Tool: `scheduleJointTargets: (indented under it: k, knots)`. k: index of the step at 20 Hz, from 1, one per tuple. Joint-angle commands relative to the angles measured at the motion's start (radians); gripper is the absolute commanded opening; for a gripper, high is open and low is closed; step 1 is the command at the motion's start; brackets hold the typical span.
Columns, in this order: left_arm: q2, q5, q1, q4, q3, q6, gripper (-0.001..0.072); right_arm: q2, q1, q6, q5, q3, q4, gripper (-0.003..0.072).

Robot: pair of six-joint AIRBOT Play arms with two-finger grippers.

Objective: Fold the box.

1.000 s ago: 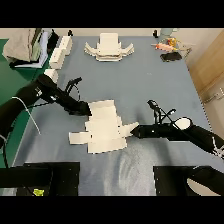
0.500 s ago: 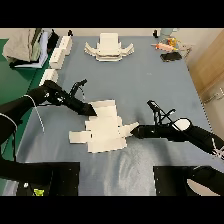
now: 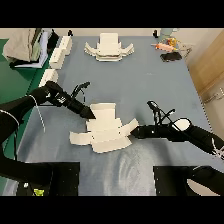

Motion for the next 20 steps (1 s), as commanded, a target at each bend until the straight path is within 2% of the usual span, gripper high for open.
scheduleJointTargets:
  k: [1, 2, 3, 4, 5, 9, 11, 14, 18, 20]
  knots:
    - [-0.001, -0.006, 0.001, -0.026, 0.003, 0.081, 0.0017, 0.004, -0.003, 0.000, 0.001, 0.003, -0.005, 0.0115]
    - [-0.001, -0.005, 0.001, -0.036, 0.009, 0.135, 0.0017, 0.008, -0.010, 0.000, 0.001, 0.006, -0.009, 0.0115]
    - [0.003, -0.003, 0.001, -0.064, 0.014, 0.193, 0.0016, 0.015, -0.023, 0.011, 0.001, 0.016, -0.016, 0.0178]
    - [0.013, 0.007, 0.000, -0.108, 0.016, 0.260, 0.0016, 0.026, -0.043, 0.042, 0.000, 0.030, -0.033, 0.0335]
    - [0.029, 0.021, -0.006, -0.143, 0.017, 0.327, 0.0015, 0.044, -0.066, 0.085, 0.001, 0.049, -0.071, 0.0413]
    - [0.127, 0.106, -0.076, -0.150, 0.006, 0.462, 0.0014, 0.155, -0.171, 0.272, 0.003, 0.157, -0.291, 0.0416]
    - [0.198, 0.154, -0.125, -0.150, -0.035, 0.507, 0.0013, 0.222, -0.213, 0.332, 0.003, 0.213, -0.358, 0.0416]
    - [0.310, 0.319, -0.215, -0.173, -0.166, 0.626, 0.0013, 0.289, -0.238, 0.377, -0.002, 0.253, -0.394, 0.0415]
    - [0.403, 0.571, -0.336, -0.377, -0.351, 0.933, 0.0013, 0.273, -0.238, 0.395, 0.029, 0.252, -0.395, 0.0404]
    - [0.422, 0.598, -0.373, -0.460, -0.397, 1.018, 0.0013, 0.243, -0.238, 0.395, 0.046, 0.251, -0.395, 0.0403]
